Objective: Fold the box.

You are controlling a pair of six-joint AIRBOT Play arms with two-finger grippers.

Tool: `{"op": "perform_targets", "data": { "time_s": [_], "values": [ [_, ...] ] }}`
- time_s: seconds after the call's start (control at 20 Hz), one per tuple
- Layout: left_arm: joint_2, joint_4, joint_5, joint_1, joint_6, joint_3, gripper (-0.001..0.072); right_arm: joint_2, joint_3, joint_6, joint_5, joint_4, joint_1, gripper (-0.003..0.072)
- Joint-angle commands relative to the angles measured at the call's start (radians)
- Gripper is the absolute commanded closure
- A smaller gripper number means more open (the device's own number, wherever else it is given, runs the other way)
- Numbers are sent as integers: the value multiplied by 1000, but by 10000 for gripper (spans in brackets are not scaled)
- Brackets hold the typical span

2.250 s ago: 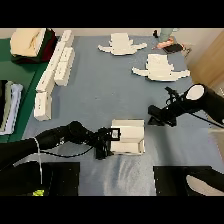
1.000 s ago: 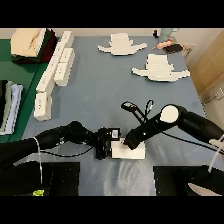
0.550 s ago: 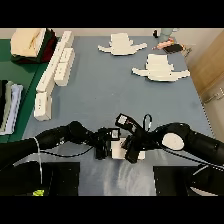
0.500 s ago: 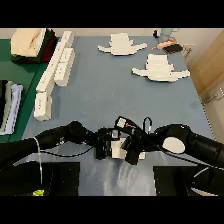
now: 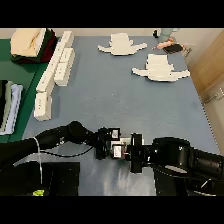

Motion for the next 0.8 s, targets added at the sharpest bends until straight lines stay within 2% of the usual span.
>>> {"op": "perform_targets", "data": {
  "time_s": [0.0, 0.05, 0.1, 0.15, 0.2, 0.25, 0.35, 0.55, 0.75],
  "values": [
    [1, 0, 0, 1, 0, 1, 188, 57, -9, 23, 2, -105, 38, 525],
    [1, 1, 0, 1, 0, 1, 188, 80, -11, 22, 14, -106, 38, 381],
    [1, 1, 0, 1, 0, 1, 188, 101, -17, 22, 24, -106, 37, 304],
    [1, 1, 0, 1, 0, 1, 188, 112, -26, 22, 25, -106, 37, 302],
    [1, 0, 0, 1, 0, 1, 188, 114, -38, 22, 24, -110, 37, 255],
    [1, 1, 0, 1, 0, 1, 188, 113, -53, 22, 23, -120, 37, 161],
    [1, 1, 0, 1, 0, 1, 187, 105, -75, 23, 17, -120, 37, 100],
    [1, 1, 0, 1, 0, 1, 188, 76, -94, 23, 13, -159, 37, 103],
    [1, 0, 0, 1, 0, 0, 188, 58, -93, 50, -30, -280, 37, 106]
  ]
}}
